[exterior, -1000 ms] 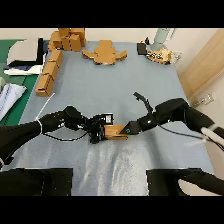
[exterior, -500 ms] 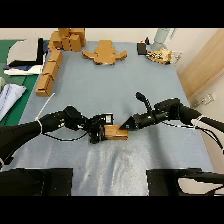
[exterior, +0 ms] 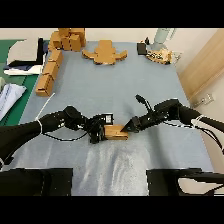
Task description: Fold the box.
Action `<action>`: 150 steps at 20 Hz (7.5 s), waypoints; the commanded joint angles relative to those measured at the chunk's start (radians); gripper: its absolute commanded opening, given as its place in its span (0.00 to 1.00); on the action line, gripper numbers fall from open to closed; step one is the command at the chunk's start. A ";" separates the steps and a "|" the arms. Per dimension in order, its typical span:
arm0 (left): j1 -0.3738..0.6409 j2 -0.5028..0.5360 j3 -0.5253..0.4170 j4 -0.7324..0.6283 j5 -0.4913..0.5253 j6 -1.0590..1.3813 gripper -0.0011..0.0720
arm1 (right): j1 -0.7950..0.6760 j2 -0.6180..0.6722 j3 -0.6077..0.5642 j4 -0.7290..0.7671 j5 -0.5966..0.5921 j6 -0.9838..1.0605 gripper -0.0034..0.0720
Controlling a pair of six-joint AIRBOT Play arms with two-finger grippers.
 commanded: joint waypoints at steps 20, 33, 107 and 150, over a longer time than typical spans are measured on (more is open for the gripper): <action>0.000 0.000 0.001 0.000 0.000 0.000 0.72 | 0.171 0.281 -0.068 0.000 0.290 0.238 0.05; 0.000 0.000 0.001 0.000 0.000 0.000 0.72 | 0.709 0.410 -0.128 -0.701 0.838 0.454 0.05; 0.000 0.000 0.001 0.000 0.000 0.000 0.72 | 0.433 0.537 -0.049 -1.392 0.480 1.386 0.05; 1.016 0.236 0.013 0.610 0.074 -1.054 0.72 | 0.307 0.217 0.189 -1.134 0.440 1.238 0.05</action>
